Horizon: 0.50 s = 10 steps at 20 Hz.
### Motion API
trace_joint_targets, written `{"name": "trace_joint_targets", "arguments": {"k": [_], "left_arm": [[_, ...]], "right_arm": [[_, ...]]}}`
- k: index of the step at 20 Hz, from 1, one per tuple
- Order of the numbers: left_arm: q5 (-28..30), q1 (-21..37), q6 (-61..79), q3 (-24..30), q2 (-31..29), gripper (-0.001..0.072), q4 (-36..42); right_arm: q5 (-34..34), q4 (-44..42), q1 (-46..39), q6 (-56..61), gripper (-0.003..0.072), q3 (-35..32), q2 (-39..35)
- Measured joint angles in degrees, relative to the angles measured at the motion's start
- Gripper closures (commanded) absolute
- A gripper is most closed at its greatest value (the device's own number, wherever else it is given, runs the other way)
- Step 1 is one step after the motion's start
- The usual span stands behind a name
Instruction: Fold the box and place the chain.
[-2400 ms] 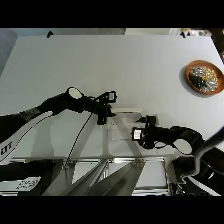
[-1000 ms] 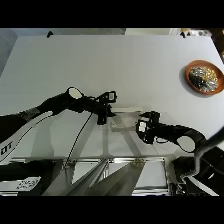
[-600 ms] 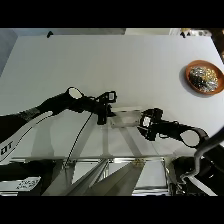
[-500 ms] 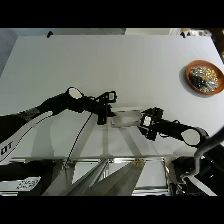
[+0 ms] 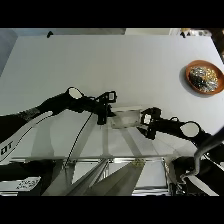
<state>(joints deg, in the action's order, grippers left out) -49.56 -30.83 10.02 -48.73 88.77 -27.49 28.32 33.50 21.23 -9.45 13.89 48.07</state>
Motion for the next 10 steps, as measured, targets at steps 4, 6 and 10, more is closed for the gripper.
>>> {"name": "trace_joint_targets", "arguments": {"k": [4,6,10], "left_arm": [[0.0,0.0,0.0,0.0,0.0,0.0700,0.0],[0.0,0.0,0.0,0.0,0.0,0.0700,0.0],[0.0,0.0,0.0,0.0,0.0,0.0700,0.0]], "right_arm": [[1.0,-1.2,-3.0,-3.1,-0.0008,1.6,2.5],[1.8,-1.5,-4.1,-3.8,-0.0008,2.6,3.5],[3.0,-2.0,-4.9,-7.2,-0.0008,4.2,7.0]]}}
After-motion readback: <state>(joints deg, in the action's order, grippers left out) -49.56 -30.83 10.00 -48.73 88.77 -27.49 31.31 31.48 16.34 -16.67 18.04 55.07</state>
